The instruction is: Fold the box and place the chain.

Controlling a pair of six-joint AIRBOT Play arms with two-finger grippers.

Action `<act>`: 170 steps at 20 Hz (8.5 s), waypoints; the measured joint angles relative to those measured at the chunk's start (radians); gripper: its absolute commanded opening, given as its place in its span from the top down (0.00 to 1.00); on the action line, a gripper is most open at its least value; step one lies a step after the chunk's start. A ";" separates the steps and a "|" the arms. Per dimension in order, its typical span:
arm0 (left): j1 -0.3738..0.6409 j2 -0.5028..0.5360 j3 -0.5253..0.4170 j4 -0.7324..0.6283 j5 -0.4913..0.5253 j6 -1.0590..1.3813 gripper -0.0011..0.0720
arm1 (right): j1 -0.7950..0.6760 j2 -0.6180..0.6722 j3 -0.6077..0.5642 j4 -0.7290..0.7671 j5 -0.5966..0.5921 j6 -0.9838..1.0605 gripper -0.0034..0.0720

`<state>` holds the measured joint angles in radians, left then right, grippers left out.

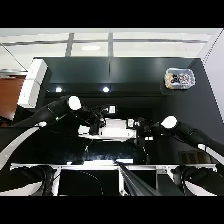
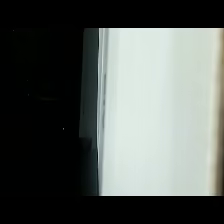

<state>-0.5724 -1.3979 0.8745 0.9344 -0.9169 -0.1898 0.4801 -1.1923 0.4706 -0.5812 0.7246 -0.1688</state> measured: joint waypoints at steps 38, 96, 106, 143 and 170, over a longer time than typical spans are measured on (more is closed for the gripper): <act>0.095 0.311 -0.369 -0.760 0.277 -0.267 0.95 | 0.002 0.000 0.000 -0.002 -0.011 0.004 0.25; 0.139 0.186 -0.301 -0.190 0.070 0.236 0.35 | 0.002 0.000 0.000 -0.003 -0.013 0.004 0.25; 0.090 0.181 -0.281 -0.190 0.083 0.200 0.62 | 0.001 0.000 0.000 -0.003 -0.014 0.003 0.25; 0.153 0.287 -0.278 -0.076 0.042 -0.200 0.95 | 0.001 0.000 0.000 -0.002 -0.014 0.005 0.25; 0.495 0.204 -0.488 -0.393 -0.067 -0.838 0.82 | 0.002 0.000 0.000 -0.003 -0.014 0.004 0.25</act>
<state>-0.0776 -1.1942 0.3866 0.5419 -0.9836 -1.0275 0.4816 -1.1927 0.4706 -0.5838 0.7105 -0.1646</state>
